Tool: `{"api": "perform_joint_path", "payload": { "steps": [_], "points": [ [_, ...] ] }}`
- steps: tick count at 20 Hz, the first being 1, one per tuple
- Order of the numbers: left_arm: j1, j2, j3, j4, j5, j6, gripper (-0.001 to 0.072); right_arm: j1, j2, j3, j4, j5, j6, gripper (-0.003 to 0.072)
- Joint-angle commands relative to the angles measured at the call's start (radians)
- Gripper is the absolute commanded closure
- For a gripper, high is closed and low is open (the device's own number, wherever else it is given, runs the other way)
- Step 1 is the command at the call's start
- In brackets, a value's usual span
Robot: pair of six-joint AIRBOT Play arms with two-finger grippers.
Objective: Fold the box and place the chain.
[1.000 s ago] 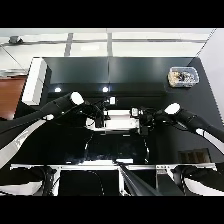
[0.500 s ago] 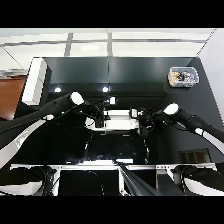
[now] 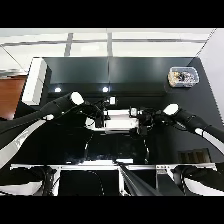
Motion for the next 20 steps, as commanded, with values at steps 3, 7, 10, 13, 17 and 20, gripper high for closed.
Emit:
{"api": "perform_joint_path", "payload": {
  "steps": [3, 7, 10, 13, 17, 20],
  "points": [
    [-0.001, -0.001, 0.000, 0.000, -0.001, 0.001, 0.0682, 0.003, -0.001, 0.001, -0.016, -0.006, 0.020, -0.0023],
    [-0.001, -0.001, 0.000, 0.000, -0.001, 0.001, 0.0683, 0.039, -0.005, 0.001, -0.082, -0.021, 0.045, -0.0023],
    [-0.001, -0.001, 0.000, 0.000, -0.006, 0.001, 0.0682, 0.026, -0.005, 0.001, -0.051, -0.024, 0.046, -0.0023],
    [-0.001, -0.001, 0.000, 0.000, -0.005, 0.001, 0.0683, -0.003, -0.005, 0.005, -0.018, 0.001, 0.033, -0.0023],
    [-0.001, -0.001, 0.000, 0.000, -0.005, 0.001, 0.0683, -0.010, -0.004, 0.005, -0.013, 0.010, 0.027, -0.0023],
    [-0.001, -0.001, 0.000, 0.000, -0.005, 0.001, 0.0682, -0.010, -0.004, 0.005, -0.013, 0.008, 0.027, -0.0023]
  ]
}}
